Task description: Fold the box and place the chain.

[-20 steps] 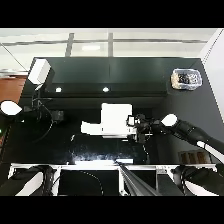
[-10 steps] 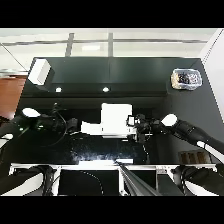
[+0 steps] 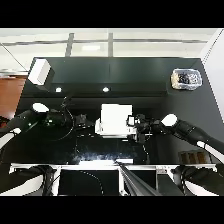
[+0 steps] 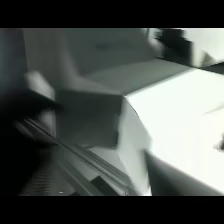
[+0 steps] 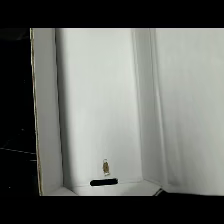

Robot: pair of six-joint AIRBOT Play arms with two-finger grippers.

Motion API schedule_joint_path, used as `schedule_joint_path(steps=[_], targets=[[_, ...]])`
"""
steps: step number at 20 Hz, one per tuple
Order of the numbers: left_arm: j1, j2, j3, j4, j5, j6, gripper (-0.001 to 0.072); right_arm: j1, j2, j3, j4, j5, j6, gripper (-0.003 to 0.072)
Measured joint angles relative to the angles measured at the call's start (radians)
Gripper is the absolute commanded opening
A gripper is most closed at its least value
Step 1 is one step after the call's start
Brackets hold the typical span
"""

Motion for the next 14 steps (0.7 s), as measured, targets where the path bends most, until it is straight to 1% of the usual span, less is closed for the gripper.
schedule_joint_path(steps=[1, 4, 9, 14], targets=[[-0.008, 0.005, 0.015, 0.014, -0.023, 0.002, 0.0702, 0.000, 0.000, 0.000, 0.000, 0.000, 0.000, 0.0530], [-0.055, 0.012, 0.046, 0.042, -0.051, 0.002, 0.0702, 0.000, 0.000, 0.000, 0.000, 0.000, 0.000, 0.0529], [-0.161, 0.016, 0.075, 0.063, -0.011, -0.052, 0.0702, 0.000, 0.000, 0.000, 0.000, 0.000, 0.000, 0.0529], [-0.196, 0.016, 0.101, 0.084, 0.018, -0.108, 0.0700, 0.000, 0.000, 0.000, 0.000, 0.000, 0.000, 0.0529]])
